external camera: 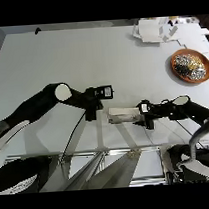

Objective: Fold the box and place the chain.

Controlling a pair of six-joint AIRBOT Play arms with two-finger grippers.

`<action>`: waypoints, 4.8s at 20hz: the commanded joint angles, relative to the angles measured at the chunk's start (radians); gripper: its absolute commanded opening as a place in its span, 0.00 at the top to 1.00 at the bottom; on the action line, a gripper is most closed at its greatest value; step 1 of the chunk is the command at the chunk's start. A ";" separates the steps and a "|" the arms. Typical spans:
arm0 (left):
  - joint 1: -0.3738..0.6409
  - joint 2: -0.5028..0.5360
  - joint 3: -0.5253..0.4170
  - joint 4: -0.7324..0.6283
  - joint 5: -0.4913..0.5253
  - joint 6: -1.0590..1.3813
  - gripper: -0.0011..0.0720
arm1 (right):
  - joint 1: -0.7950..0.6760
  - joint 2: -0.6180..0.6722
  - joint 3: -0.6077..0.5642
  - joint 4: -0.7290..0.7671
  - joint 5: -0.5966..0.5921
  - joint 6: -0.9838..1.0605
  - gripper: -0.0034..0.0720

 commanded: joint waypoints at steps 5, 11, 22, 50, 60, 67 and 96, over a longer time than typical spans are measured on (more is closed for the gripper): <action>-0.140 0.073 0.000 0.024 -0.022 -0.141 0.98 | 0.000 0.000 0.000 0.000 0.002 0.000 0.43; -0.234 -0.035 0.000 -0.095 0.405 -0.142 0.98 | 0.000 0.000 0.000 0.000 0.001 0.000 0.43; -0.177 -0.139 0.000 -0.187 0.580 -0.251 0.98 | 0.000 0.000 0.000 0.000 0.002 0.000 0.43; -0.087 -0.125 -0.063 0.100 0.036 -0.181 0.98 | 0.000 0.000 0.000 0.000 0.001 0.000 0.43; -0.088 -0.094 -0.097 0.100 0.075 -0.064 0.76 | 0.000 0.000 0.000 0.000 0.001 0.000 0.43; -0.088 -0.015 -0.097 0.110 0.114 0.037 0.75 | 0.000 0.000 0.000 0.000 0.001 0.000 0.43; -0.124 -0.063 -0.097 -0.024 0.207 0.179 0.71 | 0.000 0.000 0.000 0.000 0.001 0.000 0.43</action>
